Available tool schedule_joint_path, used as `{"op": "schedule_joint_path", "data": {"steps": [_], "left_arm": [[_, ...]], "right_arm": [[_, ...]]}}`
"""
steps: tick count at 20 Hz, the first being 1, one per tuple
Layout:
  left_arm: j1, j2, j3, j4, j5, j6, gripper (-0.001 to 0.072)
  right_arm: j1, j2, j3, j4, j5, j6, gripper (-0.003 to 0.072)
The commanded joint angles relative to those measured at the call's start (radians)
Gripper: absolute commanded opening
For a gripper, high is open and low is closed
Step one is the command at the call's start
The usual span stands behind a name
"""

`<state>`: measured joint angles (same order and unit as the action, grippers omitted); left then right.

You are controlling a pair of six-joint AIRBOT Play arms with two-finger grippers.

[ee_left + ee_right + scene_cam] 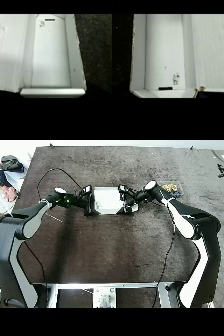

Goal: Fold the box and place the chain.

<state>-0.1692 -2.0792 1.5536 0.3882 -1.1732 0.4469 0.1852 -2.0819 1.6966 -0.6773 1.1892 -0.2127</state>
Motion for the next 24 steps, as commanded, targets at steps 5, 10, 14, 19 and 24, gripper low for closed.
{"op": "schedule_joint_path", "data": {"steps": [5, 10, 14, 19, 24], "left_arm": [[-0.011, -0.002, 0.0, 0.001, 0.029, -0.001, 0.072], [-0.012, -0.002, 0.0, 0.002, 0.031, -0.002, 0.072], [-0.012, -0.003, 0.0, 0.001, -0.003, -0.001, 0.072], [-0.012, -0.021, 0.001, -0.011, -0.006, 0.032, 0.0714], [-0.011, -0.021, 0.001, -0.021, -0.005, 0.034, 0.0715]], "right_arm": [[0.0, 0.0, 0.001, 0.0, 0.0, 0.0, 0.0597], [0.0, 0.0, 0.001, 0.0, 0.0, 0.0, 0.0597], [0.0, 0.0, 0.001, 0.0, 0.0, 0.0, 0.0597], [0.0, 0.0, 0.001, 0.0, 0.0, 0.0, 0.0597], [0.0, 0.0, 0.001, 0.0, 0.0, 0.0, 0.0597]]}}
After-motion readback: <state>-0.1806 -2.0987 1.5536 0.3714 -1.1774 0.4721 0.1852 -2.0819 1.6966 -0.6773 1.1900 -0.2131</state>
